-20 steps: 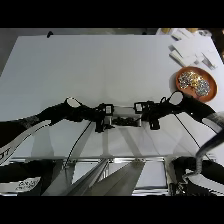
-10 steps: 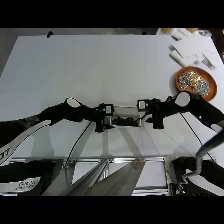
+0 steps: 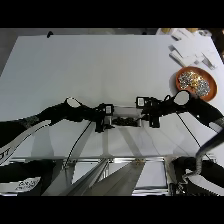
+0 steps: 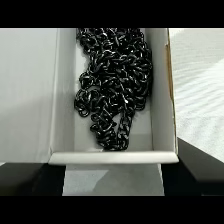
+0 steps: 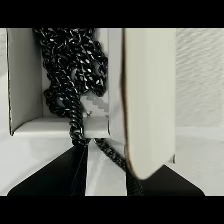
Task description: Fold the box and place the chain.
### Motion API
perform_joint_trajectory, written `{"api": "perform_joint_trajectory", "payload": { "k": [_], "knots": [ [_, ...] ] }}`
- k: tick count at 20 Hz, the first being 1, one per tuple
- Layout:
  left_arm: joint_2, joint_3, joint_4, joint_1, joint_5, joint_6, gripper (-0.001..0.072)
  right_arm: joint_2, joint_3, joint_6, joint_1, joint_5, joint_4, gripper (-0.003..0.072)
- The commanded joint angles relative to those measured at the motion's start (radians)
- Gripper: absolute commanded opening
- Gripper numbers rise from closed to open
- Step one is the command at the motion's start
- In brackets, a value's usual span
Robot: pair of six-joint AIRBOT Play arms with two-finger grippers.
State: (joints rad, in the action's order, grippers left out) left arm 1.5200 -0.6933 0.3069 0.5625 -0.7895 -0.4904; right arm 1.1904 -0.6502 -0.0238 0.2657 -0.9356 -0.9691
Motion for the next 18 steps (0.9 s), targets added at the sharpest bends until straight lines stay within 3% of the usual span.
{"api": "perform_joint_trajectory", "payload": {
  "k": [1,6,14,16,18],
  "knots": [
    [0.000,0.000,0.000,0.000,0.000,0.000,0.0111,0.003,0.000,0.007,0.000,-0.040,0.004,0.0221],
    [-0.001,0.000,0.000,0.000,0.000,0.000,0.0111,0.002,0.000,0.006,0.000,-0.052,-0.057,0.0220],
    [0.000,0.000,0.000,0.000,0.000,0.000,0.0111,0.002,0.000,0.006,0.000,-0.059,-0.008,0.0214],
    [0.000,0.000,0.000,0.000,0.000,0.000,0.0111,0.003,0.000,0.007,0.000,-0.058,0.018,0.0096],
    [0.000,0.000,0.000,0.000,0.000,0.000,0.0111,0.002,0.000,0.007,0.000,-0.059,0.021,0.0092]
  ]
}}
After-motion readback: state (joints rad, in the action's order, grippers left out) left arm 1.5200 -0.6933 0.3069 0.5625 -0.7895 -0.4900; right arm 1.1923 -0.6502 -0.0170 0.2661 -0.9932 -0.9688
